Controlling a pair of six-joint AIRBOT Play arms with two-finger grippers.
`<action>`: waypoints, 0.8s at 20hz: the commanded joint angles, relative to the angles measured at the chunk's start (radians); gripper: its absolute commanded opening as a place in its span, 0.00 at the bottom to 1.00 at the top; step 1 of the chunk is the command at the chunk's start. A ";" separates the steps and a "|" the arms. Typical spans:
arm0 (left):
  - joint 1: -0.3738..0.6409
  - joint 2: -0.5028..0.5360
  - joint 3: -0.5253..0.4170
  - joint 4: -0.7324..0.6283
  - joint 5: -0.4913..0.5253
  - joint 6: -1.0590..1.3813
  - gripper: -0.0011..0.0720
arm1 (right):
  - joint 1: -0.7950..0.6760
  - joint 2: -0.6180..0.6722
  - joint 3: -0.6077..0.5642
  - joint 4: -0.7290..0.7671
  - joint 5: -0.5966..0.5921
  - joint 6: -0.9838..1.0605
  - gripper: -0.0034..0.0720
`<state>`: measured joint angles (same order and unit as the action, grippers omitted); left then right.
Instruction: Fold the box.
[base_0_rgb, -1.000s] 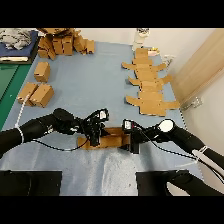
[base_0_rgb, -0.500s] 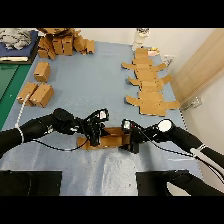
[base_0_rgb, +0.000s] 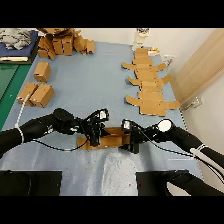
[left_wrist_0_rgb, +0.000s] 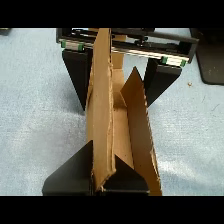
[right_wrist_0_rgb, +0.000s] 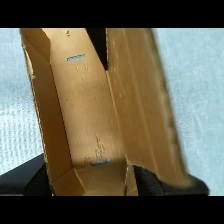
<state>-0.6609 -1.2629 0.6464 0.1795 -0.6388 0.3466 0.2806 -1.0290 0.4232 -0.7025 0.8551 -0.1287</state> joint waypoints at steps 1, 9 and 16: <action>0.000 -0.001 0.000 0.000 -0.001 0.000 0.03 | 0.001 -0.002 0.001 0.003 -0.003 -0.004 0.98; 0.000 -0.001 0.000 0.000 0.000 0.004 0.03 | 0.002 -0.032 0.001 0.034 -0.002 -0.004 0.91; 0.001 -0.001 0.000 0.001 0.001 0.004 0.03 | 0.002 -0.032 0.001 0.037 0.000 -0.004 0.82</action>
<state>-0.6609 -1.2629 0.6464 0.1795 -0.6399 0.3500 0.2817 -1.0603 0.4240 -0.6697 0.8516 -0.1329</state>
